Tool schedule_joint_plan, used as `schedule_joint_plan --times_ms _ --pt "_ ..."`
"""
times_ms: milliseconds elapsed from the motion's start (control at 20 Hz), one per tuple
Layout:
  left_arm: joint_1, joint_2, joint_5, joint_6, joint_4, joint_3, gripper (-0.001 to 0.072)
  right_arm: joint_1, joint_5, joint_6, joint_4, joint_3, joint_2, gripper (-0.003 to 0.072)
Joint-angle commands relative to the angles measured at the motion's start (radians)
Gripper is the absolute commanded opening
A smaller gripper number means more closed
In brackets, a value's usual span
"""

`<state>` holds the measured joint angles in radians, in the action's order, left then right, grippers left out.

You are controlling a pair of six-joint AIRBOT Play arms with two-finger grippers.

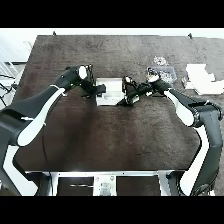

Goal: Fold the box and place the chain.

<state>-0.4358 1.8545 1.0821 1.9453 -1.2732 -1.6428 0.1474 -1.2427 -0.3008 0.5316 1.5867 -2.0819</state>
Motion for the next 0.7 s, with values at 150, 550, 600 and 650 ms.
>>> schedule_joint_plan --times_ms 150,550,600,650 --pt "-0.018 0.035 0.07 0.077 -0.084 -0.076 0.0354 0.001 0.0 0.001 0.0 0.0 0.0 0.0578" --pt "-0.03 0.122 0.203 0.159 -0.158 -0.208 0.0353 0.001 0.0 0.001 0.0 0.0 0.0 0.0579" --pt "-0.036 0.13 0.213 0.171 -0.166 -0.222 0.0353 0.001 0.0 0.0 0.0 0.0 0.0 0.0579" --pt "-0.04 0.135 0.213 0.171 -0.173 -0.229 0.0353 0.001 0.0 0.0 0.0 0.0 0.0 0.0578"
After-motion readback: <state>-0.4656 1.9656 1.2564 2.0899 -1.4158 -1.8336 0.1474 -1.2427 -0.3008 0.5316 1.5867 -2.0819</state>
